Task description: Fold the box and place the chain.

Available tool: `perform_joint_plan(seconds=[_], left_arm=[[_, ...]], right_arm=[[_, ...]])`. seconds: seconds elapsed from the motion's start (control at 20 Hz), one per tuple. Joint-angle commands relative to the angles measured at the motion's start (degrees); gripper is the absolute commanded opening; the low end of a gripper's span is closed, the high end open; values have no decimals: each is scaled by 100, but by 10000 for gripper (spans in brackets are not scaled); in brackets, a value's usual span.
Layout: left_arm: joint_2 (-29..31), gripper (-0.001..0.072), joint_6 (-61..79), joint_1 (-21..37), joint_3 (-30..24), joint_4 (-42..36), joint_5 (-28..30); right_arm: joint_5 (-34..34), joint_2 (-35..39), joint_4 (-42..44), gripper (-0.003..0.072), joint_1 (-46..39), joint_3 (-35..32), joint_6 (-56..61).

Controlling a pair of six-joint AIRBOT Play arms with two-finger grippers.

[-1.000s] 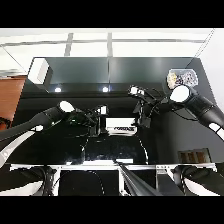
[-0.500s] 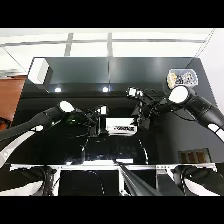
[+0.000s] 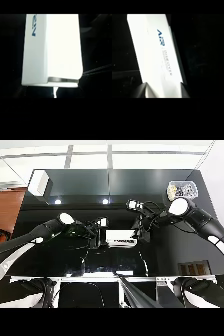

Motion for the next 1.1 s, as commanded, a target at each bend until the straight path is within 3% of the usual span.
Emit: perform_joint_plan(seconds=[0.0,0.65,0.7,0.95,1.05], left_arm=[[-4,459,0,-4,0,2,2],[-4,459,0,-4,0,2,2],[-4,459,0,-4,0,2,0],[-4,459,0,-4,0,2,0],[-4,459,0,-4,0,2,0]], right_arm=[[76,-2,0,361,4,-42,13],[-87,-2,-2,352,4,-175,13],[-79,-2,-2,241,4,-173,13],[-50,-2,-2,242,7,-184,13],[-48,-2,-4,281,4,-184,13]])
